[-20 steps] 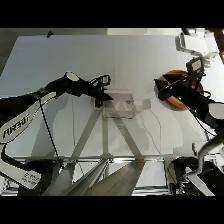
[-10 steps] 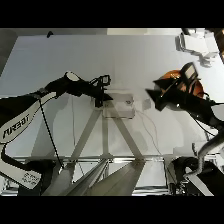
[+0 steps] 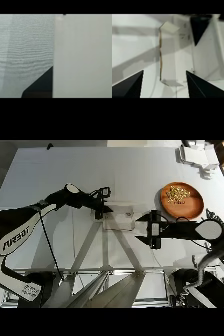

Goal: Fold the box and place the chain.

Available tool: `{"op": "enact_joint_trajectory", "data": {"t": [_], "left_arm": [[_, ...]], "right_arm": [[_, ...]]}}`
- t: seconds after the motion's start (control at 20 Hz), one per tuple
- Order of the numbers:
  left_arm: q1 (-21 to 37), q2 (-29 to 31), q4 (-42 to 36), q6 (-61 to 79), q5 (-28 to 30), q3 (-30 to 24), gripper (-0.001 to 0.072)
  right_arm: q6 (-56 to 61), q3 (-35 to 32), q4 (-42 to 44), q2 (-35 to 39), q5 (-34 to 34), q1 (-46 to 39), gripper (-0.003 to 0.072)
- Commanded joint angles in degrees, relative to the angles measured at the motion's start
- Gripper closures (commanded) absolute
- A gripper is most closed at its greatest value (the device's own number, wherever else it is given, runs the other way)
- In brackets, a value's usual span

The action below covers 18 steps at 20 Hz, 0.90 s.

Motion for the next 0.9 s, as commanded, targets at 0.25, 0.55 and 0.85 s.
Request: {"op": "enact_joint_trajectory", "data": {"t": [0.25, 0.55, 0.85], "left_arm": [[-0.04, -0.04, 0.00, 0.00, -0.02, -0.02, 0.0705], [-0.04, -0.04, 0.02, 0.00, -0.02, -0.02, 0.0704], [-0.04, -0.04, 0.00, 0.00, -0.02, -0.02, 0.0704]], "right_arm": [[-11.56, -0.04, -0.57, -11.74, -5.18, 0.00, 0.0090], [-24.50, 0.50, 8.52, -21.53, -1.46, -12.31, 0.0090], [-26.47, 0.50, 15.04, -28.63, -5.77, -12.87, -0.0010]]}}
